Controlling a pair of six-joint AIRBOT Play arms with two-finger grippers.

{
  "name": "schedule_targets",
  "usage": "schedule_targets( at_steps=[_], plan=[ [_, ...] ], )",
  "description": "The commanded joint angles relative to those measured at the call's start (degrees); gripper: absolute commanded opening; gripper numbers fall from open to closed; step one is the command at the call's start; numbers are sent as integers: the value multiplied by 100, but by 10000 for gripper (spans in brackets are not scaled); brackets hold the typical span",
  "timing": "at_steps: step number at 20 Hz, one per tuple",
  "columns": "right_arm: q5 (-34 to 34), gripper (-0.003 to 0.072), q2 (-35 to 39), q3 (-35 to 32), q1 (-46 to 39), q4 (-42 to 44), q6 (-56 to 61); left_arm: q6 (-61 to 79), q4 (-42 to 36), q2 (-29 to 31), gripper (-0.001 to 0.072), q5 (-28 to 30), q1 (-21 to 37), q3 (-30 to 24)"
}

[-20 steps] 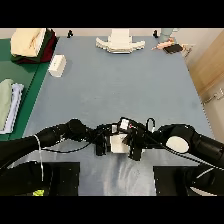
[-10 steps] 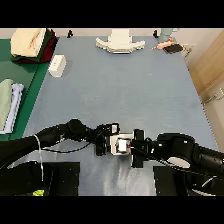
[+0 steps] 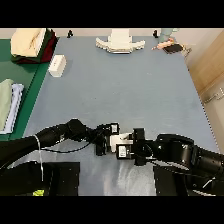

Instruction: Fold the box.

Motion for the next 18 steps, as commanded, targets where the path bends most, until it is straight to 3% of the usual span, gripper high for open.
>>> schedule_targets(
  at_steps=[1, 18],
  plan=[
    [-35, 470, -15, -4, 2, -461, -2, 17, 11, -4, 424, 2, 0, -2],
    [-470, 469, 372, 31, 2, -765, 0, 17, 11, -2, 424, 2, 0, -2]
  ],
)
